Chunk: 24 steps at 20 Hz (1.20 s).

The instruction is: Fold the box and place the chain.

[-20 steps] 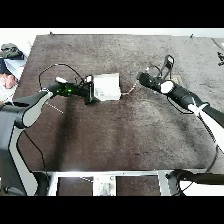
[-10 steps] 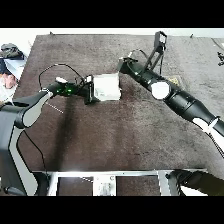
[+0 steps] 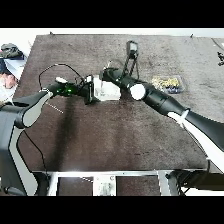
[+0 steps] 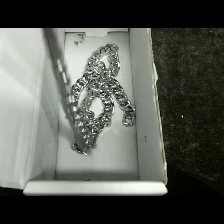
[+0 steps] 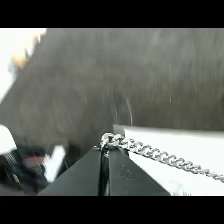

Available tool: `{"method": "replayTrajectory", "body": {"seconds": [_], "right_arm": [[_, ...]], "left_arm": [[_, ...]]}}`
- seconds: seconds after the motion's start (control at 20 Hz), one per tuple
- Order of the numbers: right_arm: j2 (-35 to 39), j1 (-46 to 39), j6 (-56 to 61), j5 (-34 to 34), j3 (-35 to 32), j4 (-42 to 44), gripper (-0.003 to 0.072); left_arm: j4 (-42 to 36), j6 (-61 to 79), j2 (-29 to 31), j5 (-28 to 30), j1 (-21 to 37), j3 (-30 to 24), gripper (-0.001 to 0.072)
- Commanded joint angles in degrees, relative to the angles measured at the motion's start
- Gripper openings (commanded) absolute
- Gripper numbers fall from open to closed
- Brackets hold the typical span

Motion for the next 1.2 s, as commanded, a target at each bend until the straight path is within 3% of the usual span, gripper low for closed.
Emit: {"method": "replayTrajectory", "body": {"seconds": [0.0, 0.05, 0.15, 0.2, 0.4, 0.5, 0.65, 0.85, 1.15], "right_arm": [[-3.3, -0.9, 0.0, 4.2, 0.2, -0.3, -0.0017], [-3.5, -1.7, 0.1, 4.2, 0.2, -1.2, -0.0013], [-3.2, -3.2, -0.2, 4.7, 0.2, -2.1, 0.0305], [-2.9, -3.8, -0.1, 5.7, 0.2, -3.4, 0.0248], [1.6, -10.1, -0.1, 13.5, -3.1, -7.8, 0.0251], [6.3, -15.4, 0.2, 13.6, -9.5, -7.8, 0.0349], [9.3, -24.2, 3.9, 13.6, -17.6, -7.8, 0.0349], [5.9, -32.3, 7.3, 12.1, -21.6, -7.0, 0.0349], [-1.9, -32.2, 7.2, 3.0, -19.5, -0.9, 0.0349]], "left_arm": [[0.0, 0.0, 0.0, 0.0, 0.0, 0.0, 0.0277], [0.0, 0.0, 0.0, 0.0, 0.0, 0.0, 0.0277], [0.0, 0.0, 0.0, 0.0, 0.0, 0.0, 0.0277], [0.0, 0.0, 0.0, 0.0, 0.0, 0.0, 0.0277], [0.0, 0.0, 0.0, 0.0, 0.0, 0.0, 0.0277], [0.0, 0.0, 0.0, 0.0, 0.0, 0.0, 0.0277], [0.0, 0.0, 0.0, 0.0, 0.0, 0.0, 0.0277], [0.0, 0.0, 0.0, 0.0, 0.0, 0.0, 0.0277], [0.0, 0.0, 0.0, 0.0, 0.0, 0.0, 0.0277]]}}
